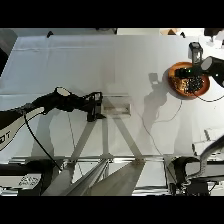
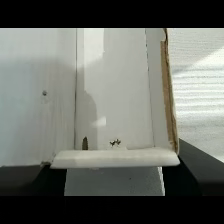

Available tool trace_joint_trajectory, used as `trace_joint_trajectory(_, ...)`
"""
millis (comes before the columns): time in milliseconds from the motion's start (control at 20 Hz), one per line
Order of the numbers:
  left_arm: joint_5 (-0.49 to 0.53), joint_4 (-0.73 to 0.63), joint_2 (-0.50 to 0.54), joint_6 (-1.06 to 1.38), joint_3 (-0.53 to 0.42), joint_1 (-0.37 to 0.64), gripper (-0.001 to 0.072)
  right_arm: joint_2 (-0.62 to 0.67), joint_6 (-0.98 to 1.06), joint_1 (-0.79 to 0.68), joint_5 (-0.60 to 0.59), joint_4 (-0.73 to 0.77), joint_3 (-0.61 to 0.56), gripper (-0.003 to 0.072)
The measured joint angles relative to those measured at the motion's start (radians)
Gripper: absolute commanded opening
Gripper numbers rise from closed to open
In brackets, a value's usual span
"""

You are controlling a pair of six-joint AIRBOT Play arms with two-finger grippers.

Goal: Fold the box and place the chain.

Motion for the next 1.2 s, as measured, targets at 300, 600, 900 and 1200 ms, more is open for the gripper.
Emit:
trace_joint_trajectory(300, 0.0, 0.0, 0.0, 0.0, 0.0, 0.0, 0.021, 0.241, -0.002, 0.072, 0.102, -0.062, -0.129, 0.001)
trace_joint_trajectory(600, 0.0, 0.0, 0.0, 0.0, 0.0, 0.0, 0.021, 0.465, 0.002, 0.187, 0.138, -0.086, -0.354, 0.001)
trace_joint_trajectory(900, 0.0, 0.0, 0.0, 0.0, 0.0, 0.0, 0.021, 0.52, 0.085, 0.4, 0.156, -0.087, -0.404, 0.001)
trace_joint_trajectory(1200, 0.0, 0.0, 0.0, 0.0, 0.0, 0.0, 0.021, 0.472, 0.186, 0.592, 0.133, -0.086, -0.411, 0.0011)
